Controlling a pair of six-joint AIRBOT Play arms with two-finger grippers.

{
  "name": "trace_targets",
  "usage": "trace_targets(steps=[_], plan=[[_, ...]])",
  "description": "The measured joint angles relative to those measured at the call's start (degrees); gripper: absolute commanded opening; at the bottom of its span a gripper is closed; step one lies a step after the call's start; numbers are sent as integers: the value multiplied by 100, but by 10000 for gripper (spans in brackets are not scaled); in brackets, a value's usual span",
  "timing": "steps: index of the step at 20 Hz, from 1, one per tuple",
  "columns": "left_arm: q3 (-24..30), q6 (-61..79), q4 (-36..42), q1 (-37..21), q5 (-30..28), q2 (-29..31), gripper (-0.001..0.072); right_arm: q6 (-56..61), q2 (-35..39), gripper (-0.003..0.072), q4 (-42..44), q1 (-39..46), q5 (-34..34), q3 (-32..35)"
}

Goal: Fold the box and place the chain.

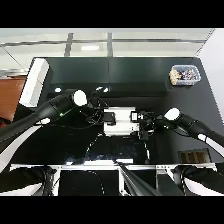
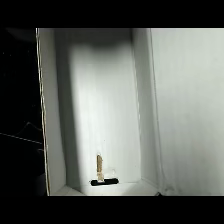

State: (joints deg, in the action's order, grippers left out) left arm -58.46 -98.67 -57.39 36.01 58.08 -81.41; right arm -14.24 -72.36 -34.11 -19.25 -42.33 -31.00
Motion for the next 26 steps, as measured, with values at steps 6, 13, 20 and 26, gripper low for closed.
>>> trace_targets(steps=[6,13,20,26], plan=[[0,63,57,-13,-4,0,561,0,0,415,-2,0,-2,0],[0,57,57,-15,-59,-9,493,2,4,415,-7,2,-2,0],[0,-72,-96,-9,-103,-59,501,0,4,415,2,0,0,0],[-2,-94,-153,-11,-122,-116,633,-2,0,415,9,-2,2,0]])
